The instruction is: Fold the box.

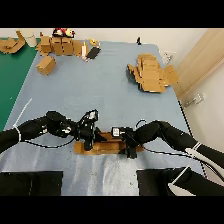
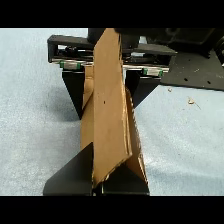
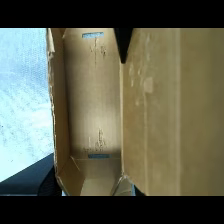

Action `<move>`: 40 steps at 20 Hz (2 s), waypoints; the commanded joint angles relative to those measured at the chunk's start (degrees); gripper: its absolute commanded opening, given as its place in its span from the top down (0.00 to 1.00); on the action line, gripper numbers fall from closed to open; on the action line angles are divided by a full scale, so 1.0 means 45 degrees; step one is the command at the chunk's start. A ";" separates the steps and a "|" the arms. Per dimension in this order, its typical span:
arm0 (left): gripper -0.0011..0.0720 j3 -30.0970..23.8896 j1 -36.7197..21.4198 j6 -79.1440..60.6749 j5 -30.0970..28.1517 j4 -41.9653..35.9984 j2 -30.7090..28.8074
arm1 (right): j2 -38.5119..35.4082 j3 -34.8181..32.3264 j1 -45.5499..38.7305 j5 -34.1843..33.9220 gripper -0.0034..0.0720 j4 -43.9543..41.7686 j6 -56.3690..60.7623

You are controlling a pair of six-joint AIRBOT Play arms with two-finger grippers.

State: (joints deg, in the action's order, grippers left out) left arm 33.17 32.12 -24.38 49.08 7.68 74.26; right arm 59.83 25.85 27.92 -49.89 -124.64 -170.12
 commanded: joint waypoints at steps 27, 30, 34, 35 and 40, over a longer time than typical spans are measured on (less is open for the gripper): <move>0.97 -0.0005 0.0010 -0.0010 0.0039 -0.0539 -0.0005 | 0.0019 -0.0019 0.0015 -0.0034 0.29 0.0117 -0.0015; 0.97 -0.0005 0.0010 0.0000 0.0044 -0.0899 -0.0005 | 0.0019 -0.0019 0.0015 -0.0029 0.29 0.0117 -0.0015; 0.95 -0.0005 -0.0005 0.0019 -0.0039 -0.0889 0.0005 | 0.0019 -0.0019 0.0015 -0.0034 0.29 0.0117 -0.0015; 0.61 -0.0005 -0.0005 0.0073 -0.0058 -0.0903 0.0005 | 0.0019 -0.0019 0.0015 -0.0029 0.29 0.0117 -0.0015; 0.37 -0.0005 -0.0097 0.1603 -0.0253 -0.0758 -0.0194 | 0.0019 -0.0019 0.0015 -0.0029 0.29 0.0121 -0.0015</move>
State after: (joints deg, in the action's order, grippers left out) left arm 33.10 31.88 -20.03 48.10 3.99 73.95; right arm 59.90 25.78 27.92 -49.95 -124.11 -170.21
